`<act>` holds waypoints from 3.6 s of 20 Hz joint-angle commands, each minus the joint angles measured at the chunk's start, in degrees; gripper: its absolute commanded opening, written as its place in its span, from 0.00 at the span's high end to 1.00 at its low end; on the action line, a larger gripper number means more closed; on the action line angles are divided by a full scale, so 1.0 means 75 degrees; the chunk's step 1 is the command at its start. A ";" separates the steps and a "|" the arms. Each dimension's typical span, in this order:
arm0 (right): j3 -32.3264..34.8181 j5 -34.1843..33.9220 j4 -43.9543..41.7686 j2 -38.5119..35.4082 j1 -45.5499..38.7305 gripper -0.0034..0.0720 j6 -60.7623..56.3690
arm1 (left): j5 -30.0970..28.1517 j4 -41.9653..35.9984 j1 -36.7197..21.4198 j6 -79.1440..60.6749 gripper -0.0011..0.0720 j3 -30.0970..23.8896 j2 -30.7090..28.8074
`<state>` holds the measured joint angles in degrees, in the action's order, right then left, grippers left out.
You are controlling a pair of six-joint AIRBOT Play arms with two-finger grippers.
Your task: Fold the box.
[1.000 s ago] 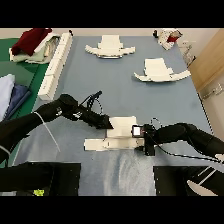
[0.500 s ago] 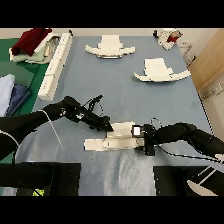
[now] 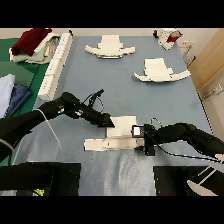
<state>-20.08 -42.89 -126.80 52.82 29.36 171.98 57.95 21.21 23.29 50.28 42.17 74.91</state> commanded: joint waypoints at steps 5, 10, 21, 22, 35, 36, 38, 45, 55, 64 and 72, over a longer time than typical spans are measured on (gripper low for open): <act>0.0003 -0.0003 -0.0006 -0.0003 0.0003 0.28 -0.0006 | -0.0332 0.1993 0.0105 -0.0420 0.97 -0.0152 -0.2760; 0.0003 -0.0003 -0.0006 -0.0003 0.0003 0.28 -0.0009 | -0.0860 0.3066 0.1311 -0.0344 0.97 -0.1096 -0.4523; 0.0003 -0.0003 -0.0006 -0.0003 0.0003 0.28 -0.0009 | -0.0568 0.4173 0.1265 -0.4325 0.03 -0.2229 -0.4806; 0.0003 -0.0003 -0.0006 -0.0003 0.0003 0.28 -0.0006 | -0.0761 0.4132 0.1271 -0.4398 0.03 -0.2340 -0.4672; 0.0003 -0.0003 -0.0006 -0.0006 0.0003 0.28 -0.0006 | -0.2241 0.2809 0.1853 -0.5400 0.18 -0.2512 -0.2993; 0.0003 -0.0003 -0.0006 -0.0003 0.0003 0.28 -0.0009 | -0.2352 0.2771 0.1918 -0.5400 0.18 -0.2512 -0.2978; 0.0003 -0.0003 -0.0006 -0.0003 0.0003 0.28 -0.0009 | -0.2591 0.2739 0.2075 -0.5403 0.30 -0.2512 -0.2923; 0.0003 -0.0003 -0.0006 -0.0003 0.0003 0.28 -0.0006 | -0.3118 0.2317 0.2463 -0.5820 0.85 -0.2506 -0.2789; 0.0003 -0.0003 -0.0006 -0.0003 0.0003 0.28 -0.0009 | -0.3538 0.1565 0.2702 -0.6251 0.96 -0.2463 -0.2436; 0.0003 -0.0003 -0.0006 -0.0003 0.0003 0.28 -0.0006 | -0.3663 0.1562 0.2710 -0.6248 0.31 -0.2465 -0.2358; 0.0003 -0.0003 -0.0006 -0.0006 0.0003 0.28 -0.0009 | -0.3649 0.1594 0.2707 -0.6155 0.55 -0.2463 -0.2366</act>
<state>-20.08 -42.94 -126.82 52.82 29.39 171.92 30.52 32.95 43.59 3.46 23.64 57.19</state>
